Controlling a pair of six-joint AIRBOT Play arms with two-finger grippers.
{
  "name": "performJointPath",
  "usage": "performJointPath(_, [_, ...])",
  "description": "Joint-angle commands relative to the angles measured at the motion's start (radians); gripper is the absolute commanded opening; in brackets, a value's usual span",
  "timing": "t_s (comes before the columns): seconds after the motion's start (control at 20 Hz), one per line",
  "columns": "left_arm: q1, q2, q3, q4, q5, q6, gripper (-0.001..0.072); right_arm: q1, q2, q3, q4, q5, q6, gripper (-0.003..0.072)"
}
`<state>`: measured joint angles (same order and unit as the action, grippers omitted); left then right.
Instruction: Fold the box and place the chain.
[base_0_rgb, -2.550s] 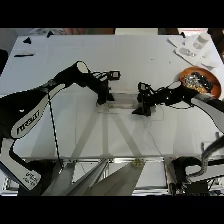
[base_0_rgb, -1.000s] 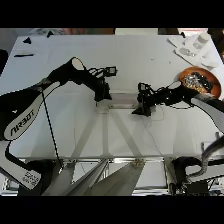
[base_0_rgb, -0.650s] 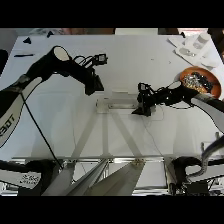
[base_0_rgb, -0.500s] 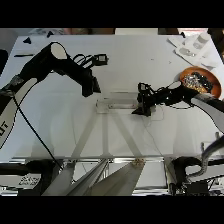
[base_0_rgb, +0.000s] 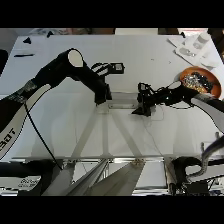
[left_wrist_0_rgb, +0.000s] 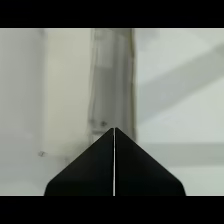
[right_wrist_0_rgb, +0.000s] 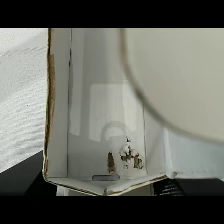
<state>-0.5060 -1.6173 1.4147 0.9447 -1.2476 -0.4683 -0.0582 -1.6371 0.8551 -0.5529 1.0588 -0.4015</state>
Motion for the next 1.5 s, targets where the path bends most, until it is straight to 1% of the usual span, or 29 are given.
performJointPath(0.0, [0.013,-0.026,0.000,-0.010,0.216,-0.014,0.0008,0.000,0.000,0.000,0.000,0.000,0.000,0.0516])
performJointPath(0.15, [0.034,-0.064,0.000,-0.010,0.326,-0.032,0.0008,0.000,0.000,0.000,0.000,0.000,0.000,0.0516])
performJointPath(0.25, [0.039,-0.097,0.000,-0.014,0.371,-0.034,0.0007,0.000,0.000,0.000,0.000,0.000,0.000,0.0516])
performJointPath(0.5, [0.040,-0.198,0.000,-0.017,0.355,-0.033,0.0006,0.000,0.000,0.000,0.000,0.000,0.000,0.0516])
performJointPath(0.65, [0.040,-0.220,0.000,-0.016,0.305,-0.030,0.0006,0.000,0.000,0.000,0.000,0.000,0.000,0.0516])
performJointPath(0.8, [0.055,-0.198,0.000,-0.006,0.262,-0.030,0.0008,0.000,0.000,0.000,0.000,0.000,0.000,0.0516])
performJointPath(0.9, [0.076,-0.157,0.000,-0.005,0.225,-0.030,0.0008,0.000,0.000,0.000,0.000,0.000,0.000,0.0516])
performJointPath(1.15, [0.132,-0.037,0.000,-0.003,0.067,-0.030,0.0009,0.000,0.000,0.000,0.000,0.000,0.000,0.0516])
performJointPath(1.25, [0.140,-0.007,0.000,0.014,0.025,-0.030,0.0013,0.000,0.000,0.000,0.000,0.000,0.000,0.0516])
performJointPath(1.3, [0.138,-0.001,0.000,0.014,-0.002,-0.030,0.0031,0.000,0.000,0.000,0.000,0.000,0.000,0.0516])
performJointPath(1.35, [0.133,0.000,0.000,0.013,-0.028,-0.030,0.0106,0.000,0.000,0.000,0.000,0.000,0.000,0.0516])
performJointPath(1.4, [0.122,0.000,0.000,0.019,-0.048,-0.030,0.0221,0.000,0.000,0.000,0.000,0.000,0.000,0.0516])
performJointPath(1.45, [0.111,0.000,0.000,0.040,-0.055,-0.029,0.0316,0.000,0.000,0.000,0.000,0.000,0.000,0.0516])
